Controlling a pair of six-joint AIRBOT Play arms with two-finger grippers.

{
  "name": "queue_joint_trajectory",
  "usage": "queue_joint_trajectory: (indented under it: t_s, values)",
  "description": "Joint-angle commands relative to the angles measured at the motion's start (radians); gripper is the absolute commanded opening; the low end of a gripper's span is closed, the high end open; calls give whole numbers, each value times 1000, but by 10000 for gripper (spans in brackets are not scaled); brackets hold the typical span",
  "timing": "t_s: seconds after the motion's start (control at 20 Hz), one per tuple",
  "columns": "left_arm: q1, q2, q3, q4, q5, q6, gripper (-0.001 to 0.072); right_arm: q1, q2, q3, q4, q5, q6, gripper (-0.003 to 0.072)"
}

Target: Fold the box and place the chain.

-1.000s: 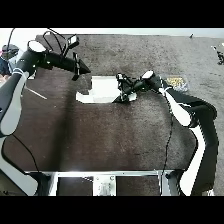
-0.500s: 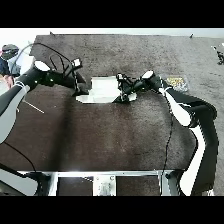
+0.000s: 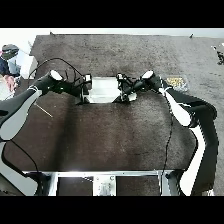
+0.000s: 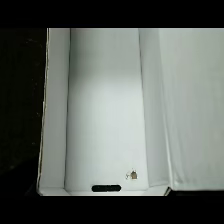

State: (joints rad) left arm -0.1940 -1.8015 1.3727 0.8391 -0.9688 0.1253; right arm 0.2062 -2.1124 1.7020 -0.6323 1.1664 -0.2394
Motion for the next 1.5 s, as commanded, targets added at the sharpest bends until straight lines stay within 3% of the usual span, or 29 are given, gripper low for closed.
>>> queue_joint_trajectory:
  t_s: [0.0,0.3,0.35,0.55,0.6,0.65,0.95,1.05,1.45]
  values:
    - [-5,-6,0,-5,25,56,592,0,0,0,0,0,0,341]
    - [-5,-6,-1,-71,15,94,581,0,0,0,0,0,0,342]
    - [-5,-7,-1,-78,15,95,474,0,0,0,0,0,0,341]
    - [-5,-24,-1,-84,3,103,466,0,0,0,0,0,0,341]
    - [-5,-31,-1,-84,-12,106,304,0,0,0,0,0,0,341]
    - [-5,-35,-2,-85,-18,113,276,0,0,0,0,0,0,342]
    - [-4,-37,-2,-108,25,122,274,0,0,0,0,0,0,341]
    - [-5,-37,-2,-140,25,145,107,0,0,0,0,0,0,341]
    - [-5,-42,-2,-226,-65,200,135,0,0,0,0,0,0,342]
